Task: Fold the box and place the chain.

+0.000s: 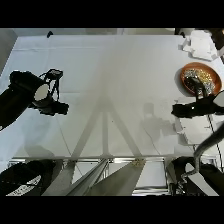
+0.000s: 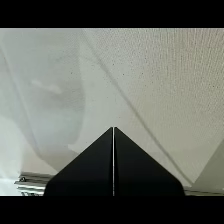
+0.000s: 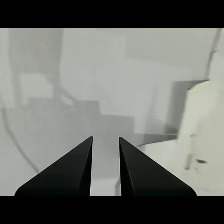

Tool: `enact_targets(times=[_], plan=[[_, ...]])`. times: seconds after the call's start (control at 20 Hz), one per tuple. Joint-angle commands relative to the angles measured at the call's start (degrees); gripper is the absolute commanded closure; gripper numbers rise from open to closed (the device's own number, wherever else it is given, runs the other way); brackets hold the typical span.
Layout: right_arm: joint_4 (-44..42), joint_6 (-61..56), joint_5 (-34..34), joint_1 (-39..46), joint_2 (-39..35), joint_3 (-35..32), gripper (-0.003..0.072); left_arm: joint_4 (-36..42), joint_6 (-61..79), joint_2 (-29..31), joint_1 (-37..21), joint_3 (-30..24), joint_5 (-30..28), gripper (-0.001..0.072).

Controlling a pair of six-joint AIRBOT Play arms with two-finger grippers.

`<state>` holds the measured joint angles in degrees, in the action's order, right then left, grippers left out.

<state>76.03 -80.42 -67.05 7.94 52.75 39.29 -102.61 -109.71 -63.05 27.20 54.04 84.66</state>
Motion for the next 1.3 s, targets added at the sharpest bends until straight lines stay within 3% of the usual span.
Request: enact_targets(times=[0.0, 0.05, 0.2, 0.3, 0.6, 0.95, 1.25], plan=[[19.71, -5.03, -6.8, 0.04, -0.02, 10.88, 0.0478, -0.02, 0.0, 0.04, -0.07, -0.02, -0.02, 0.0697], [27.17, -4.28, -7.87, 0.04, -0.02, 13.68, 0.0471, -0.02, 0.0, 0.04, -0.04, -0.02, -0.02, 0.0697], [44.06, 4.33, -9.92, 1.16, 0.44, 15.15, 0.0277, -0.02, 0.0, 0.02, -0.04, -0.02, -0.02, 0.0697], [45.05, 5.27, -8.94, 6.34, 1.9, 15.15, 0.0211, -0.02, 0.0, 0.04, -0.04, -0.04, -0.02, 0.0697], [43.65, 6.12, -8.81, 22.1, 12.48, 15.15, 0.0199, -0.02, 0.0, 0.04, -0.04, -0.02, -0.02, 0.0697], [43.1, 11.47, -8.79, 22.49, 22.32, 15.04, 0.0199, -0.02, 0.0, 0.04, -0.04, -0.02, -0.02, 0.0697], [42.07, 10.71, -9.4, 24.28, 26.32, 15.04, 0.0228, -0.02, 0.0, 0.04, -0.04, -0.02, 0.0, 0.0697]])
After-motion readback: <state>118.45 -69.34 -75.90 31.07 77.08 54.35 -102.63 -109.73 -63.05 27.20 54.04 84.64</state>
